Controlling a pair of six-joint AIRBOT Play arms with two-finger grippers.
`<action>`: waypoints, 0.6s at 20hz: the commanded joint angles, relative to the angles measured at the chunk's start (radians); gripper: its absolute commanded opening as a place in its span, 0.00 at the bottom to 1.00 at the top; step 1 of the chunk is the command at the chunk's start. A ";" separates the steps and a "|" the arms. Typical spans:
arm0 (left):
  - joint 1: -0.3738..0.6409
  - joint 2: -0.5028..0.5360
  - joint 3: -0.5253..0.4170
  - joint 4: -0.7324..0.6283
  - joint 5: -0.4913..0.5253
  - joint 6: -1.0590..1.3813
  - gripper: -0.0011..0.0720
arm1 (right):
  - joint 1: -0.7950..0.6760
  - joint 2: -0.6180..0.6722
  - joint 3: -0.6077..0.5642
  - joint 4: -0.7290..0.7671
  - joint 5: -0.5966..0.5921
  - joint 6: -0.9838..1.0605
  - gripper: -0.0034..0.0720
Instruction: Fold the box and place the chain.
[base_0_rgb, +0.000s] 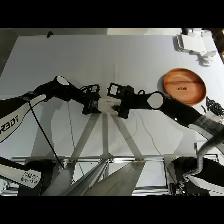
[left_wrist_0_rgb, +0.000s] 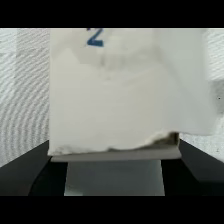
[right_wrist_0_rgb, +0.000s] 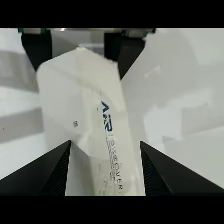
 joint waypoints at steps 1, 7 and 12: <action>0.000 0.000 0.000 0.000 0.000 0.000 0.21 | -0.001 -0.027 0.000 0.005 -0.013 0.000 0.66; 0.000 0.000 0.000 0.000 0.000 0.000 0.21 | -0.001 -0.030 0.000 0.005 -0.036 0.000 0.38; 0.000 0.000 0.000 0.000 0.000 0.000 0.21 | -0.001 -0.034 0.000 0.005 -0.035 0.000 0.28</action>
